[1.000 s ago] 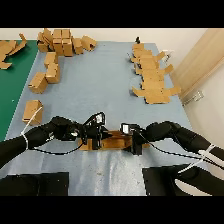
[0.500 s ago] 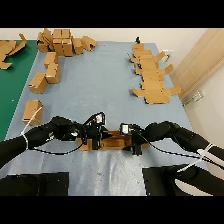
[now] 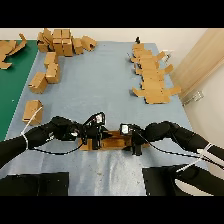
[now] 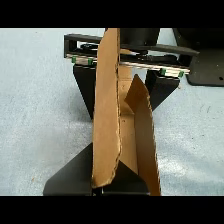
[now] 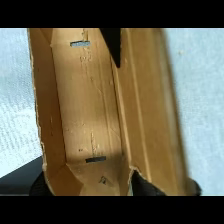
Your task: Fold the box.
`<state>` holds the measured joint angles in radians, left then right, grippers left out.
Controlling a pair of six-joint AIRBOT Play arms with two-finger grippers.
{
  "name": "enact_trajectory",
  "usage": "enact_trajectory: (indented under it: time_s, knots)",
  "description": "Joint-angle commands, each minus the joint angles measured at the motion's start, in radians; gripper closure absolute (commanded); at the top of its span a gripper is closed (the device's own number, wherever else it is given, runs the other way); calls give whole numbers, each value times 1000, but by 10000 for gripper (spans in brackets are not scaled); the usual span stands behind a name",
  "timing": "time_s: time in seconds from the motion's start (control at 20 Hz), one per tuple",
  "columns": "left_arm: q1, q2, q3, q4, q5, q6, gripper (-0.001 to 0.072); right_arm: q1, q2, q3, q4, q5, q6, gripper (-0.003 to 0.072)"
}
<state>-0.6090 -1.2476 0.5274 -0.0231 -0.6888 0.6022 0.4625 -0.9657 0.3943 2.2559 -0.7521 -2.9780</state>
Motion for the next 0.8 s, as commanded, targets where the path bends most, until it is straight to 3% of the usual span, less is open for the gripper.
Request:
enact_trajectory:
  time_s: [0.0, 0.15, 0.3, 0.75]
  knots:
    - [0, 1, 1, 0, 0, 0, 698, 1, -1, 1, 0, 0, 0, 104]
    - [0, 1, 1, 0, 0, 0, 698, 1, -1, 1, 0, 1, 0, 107]
    - [0, 1, 1, 0, 0, 0, 698, 1, -1, 1, 0, 0, 0, 171]
    - [0, 1, 1, 0, 0, 0, 698, 1, -1, 1, 0, 0, 0, 171]
